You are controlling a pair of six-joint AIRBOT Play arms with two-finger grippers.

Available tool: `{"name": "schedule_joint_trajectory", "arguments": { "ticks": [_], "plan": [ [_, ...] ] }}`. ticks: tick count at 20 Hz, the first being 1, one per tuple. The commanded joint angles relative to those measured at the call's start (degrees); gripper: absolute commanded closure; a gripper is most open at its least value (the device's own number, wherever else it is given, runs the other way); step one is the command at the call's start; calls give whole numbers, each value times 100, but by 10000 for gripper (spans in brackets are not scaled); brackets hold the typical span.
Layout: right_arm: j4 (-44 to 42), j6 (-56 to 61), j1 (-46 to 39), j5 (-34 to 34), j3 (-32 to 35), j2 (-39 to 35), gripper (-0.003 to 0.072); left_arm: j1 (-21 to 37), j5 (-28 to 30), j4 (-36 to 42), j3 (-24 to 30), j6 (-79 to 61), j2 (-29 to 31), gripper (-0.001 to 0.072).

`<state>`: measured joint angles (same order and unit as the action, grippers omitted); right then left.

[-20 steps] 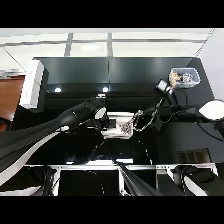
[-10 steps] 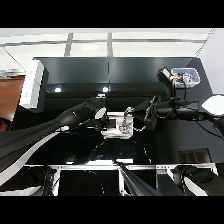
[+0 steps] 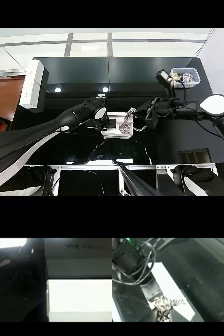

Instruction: Fold the box and place the chain.

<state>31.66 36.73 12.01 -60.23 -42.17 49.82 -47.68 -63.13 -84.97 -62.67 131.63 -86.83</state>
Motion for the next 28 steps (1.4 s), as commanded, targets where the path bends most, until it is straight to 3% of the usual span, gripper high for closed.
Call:
{"name": "schedule_joint_trajectory", "arguments": {
  "ticks": [1,5,9,13,17,20,21,22,23,28],
  "plan": [
    [61,190,-544,-400,-20,-243,668,2,4,-2,-4,-2,0,677],
    [-48,599,-1038,-1552,-286,-260,669,2,11,-2,-4,-2,0,678],
    [-459,664,-1032,-1856,-286,-260,669,2,11,-2,-4,-2,0,677],
    [-570,684,-686,-1696,-240,-184,668,2,11,-2,-4,-2,0,678],
    [-516,946,-42,-719,-22,81,667,2,9,-4,-4,-2,0,678],
    [-350,1069,61,-693,83,356,665,2,7,-2,-4,-2,0,678],
    [-302,1099,61,-654,120,404,634,2,9,-2,-4,-2,0,678],
    [-151,1172,61,-590,122,431,466,2,9,-2,-4,-2,0,678],
    [-50,1239,46,-533,118,431,359,2,9,-4,-4,-2,0,678],
    [428,1241,-975,-1226,-393,428,357,2,9,-2,-4,-2,0,678]
  ]
}}
